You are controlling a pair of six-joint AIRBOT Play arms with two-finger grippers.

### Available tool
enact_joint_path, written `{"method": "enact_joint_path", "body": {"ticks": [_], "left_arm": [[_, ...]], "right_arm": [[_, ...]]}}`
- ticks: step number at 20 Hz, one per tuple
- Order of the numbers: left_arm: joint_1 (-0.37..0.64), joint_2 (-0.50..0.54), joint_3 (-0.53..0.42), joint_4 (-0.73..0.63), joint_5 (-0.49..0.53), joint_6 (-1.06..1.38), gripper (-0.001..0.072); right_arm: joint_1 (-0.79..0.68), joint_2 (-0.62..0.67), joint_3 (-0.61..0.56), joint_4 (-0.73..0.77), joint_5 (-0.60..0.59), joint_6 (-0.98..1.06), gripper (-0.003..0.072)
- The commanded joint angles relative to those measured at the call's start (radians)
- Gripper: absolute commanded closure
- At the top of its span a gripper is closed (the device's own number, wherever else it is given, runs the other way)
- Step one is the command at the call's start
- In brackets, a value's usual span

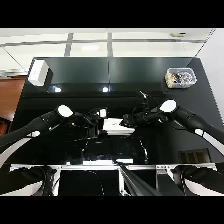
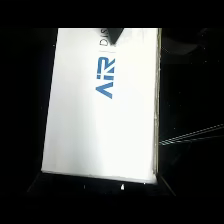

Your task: Fold the box and place the chain.

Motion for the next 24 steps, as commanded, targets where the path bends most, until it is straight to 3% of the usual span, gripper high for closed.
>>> {"method": "enact_joint_path", "body": {"ticks": [1, 6, 9, 12, 13, 14, 19, 22, 24], "left_arm": [[0.0, -0.001, 0.0, 0.0, 0.0, 0.001, 0.0244], [0.0, -0.001, 0.0, 0.0, -0.001, 0.001, 0.0244], [0.0, -0.001, 0.001, -0.003, 0.003, 0.002, 0.0244], [0.002, 0.007, 0.006, -0.001, 0.0, 0.001, 0.0239], [0.002, 0.022, 0.01, 0.018, -0.002, 0.001, 0.0165], [0.003, 0.042, 0.012, 0.047, 0.0, 0.0, 0.0001], [0.033, 0.184, 0.02, 0.117, -0.002, -0.137, -0.0008], [0.0, 0.182, 0.097, 0.118, -0.064, -0.251, -0.0007], [-0.043, 0.123, 0.181, 0.122, -0.1, -0.328, -0.0007]], "right_arm": [[-0.001, -0.002, -0.001, -0.024, -0.024, 0.006, 0.0674], [-0.001, 0.012, 0.007, -0.006, -0.008, 0.003, 0.0673], [-0.02, 0.106, 0.076, 0.073, 0.022, -0.006, 0.0673], [-0.116, 0.249, 0.138, -0.104, 0.097, 0.011, 0.0674], [-0.168, 0.296, 0.138, -0.167, 0.137, 0.042, 0.0673], [-0.22, 0.333, 0.138, -0.227, 0.184, 0.073, 0.0673], [-0.416, 0.419, 0.138, -0.481, 0.413, 0.159, 0.0673], [-0.428, 0.419, 0.133, -0.506, 0.391, 0.167, 0.0674], [-0.424, 0.419, 0.133, -0.497, 0.359, 0.17, 0.0673]]}}
